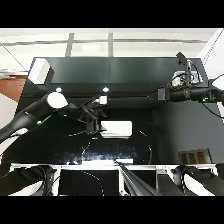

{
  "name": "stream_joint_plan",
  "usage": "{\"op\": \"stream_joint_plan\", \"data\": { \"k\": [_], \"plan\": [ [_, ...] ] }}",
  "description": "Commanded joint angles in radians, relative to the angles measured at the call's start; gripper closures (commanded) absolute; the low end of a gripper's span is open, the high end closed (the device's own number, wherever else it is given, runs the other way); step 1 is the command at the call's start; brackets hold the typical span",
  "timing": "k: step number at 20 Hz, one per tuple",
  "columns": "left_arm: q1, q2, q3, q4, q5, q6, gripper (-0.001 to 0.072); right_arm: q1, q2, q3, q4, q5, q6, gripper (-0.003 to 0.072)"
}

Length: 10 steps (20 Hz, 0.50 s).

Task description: Fold the box and place the chain.

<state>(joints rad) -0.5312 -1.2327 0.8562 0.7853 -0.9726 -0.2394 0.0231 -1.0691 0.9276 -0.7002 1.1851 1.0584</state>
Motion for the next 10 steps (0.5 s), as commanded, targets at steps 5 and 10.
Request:
{"op": "stream_joint_plan", "data": {
  "k": [5, 10],
  "plan": [
    [-0.113, -0.148, 0.082, 0.01, 0.048, -0.048, -0.0009, -0.002, 0.0, 0.0, -0.016, -0.004, 0.0, 0.0644],
    [-0.116, -0.16, 0.082, 0.011, 0.047, -0.055, -0.0009, -0.002, 0.0, 0.0, -0.016, -0.004, 0.0, 0.0644]
  ]
}}
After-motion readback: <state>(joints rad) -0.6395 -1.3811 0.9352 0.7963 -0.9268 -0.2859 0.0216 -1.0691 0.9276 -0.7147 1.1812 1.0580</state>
